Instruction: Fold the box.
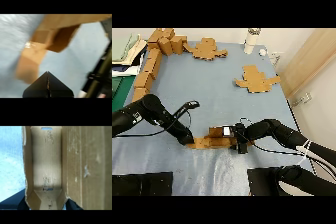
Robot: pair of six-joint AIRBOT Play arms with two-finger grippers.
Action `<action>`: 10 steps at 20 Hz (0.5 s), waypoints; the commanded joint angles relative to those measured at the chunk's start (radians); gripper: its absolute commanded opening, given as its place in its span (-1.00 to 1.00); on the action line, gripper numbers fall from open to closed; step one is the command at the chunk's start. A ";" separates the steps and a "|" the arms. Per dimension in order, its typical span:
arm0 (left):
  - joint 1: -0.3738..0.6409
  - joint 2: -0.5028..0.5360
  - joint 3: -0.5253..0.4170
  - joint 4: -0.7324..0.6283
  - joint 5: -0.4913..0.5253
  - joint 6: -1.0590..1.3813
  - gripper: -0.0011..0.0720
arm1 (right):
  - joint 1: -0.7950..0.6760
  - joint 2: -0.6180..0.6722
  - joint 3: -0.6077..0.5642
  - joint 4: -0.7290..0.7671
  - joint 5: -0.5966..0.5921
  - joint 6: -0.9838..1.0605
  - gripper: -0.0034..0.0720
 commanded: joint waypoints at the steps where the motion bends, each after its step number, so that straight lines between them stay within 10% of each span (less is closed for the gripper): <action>1: -0.105 0.001 -0.014 -0.270 -0.067 -0.144 -0.94 | 0.000 0.001 0.001 0.022 0.001 0.000 0.58; 6: -0.255 -0.001 -0.014 -0.407 0.472 -0.171 -0.94 | 0.000 0.001 0.001 0.035 -0.001 0.001 0.58; 10: -0.229 -0.010 -0.010 -0.414 0.637 -0.168 -0.94 | 0.000 0.001 0.001 0.035 -0.003 0.001 0.58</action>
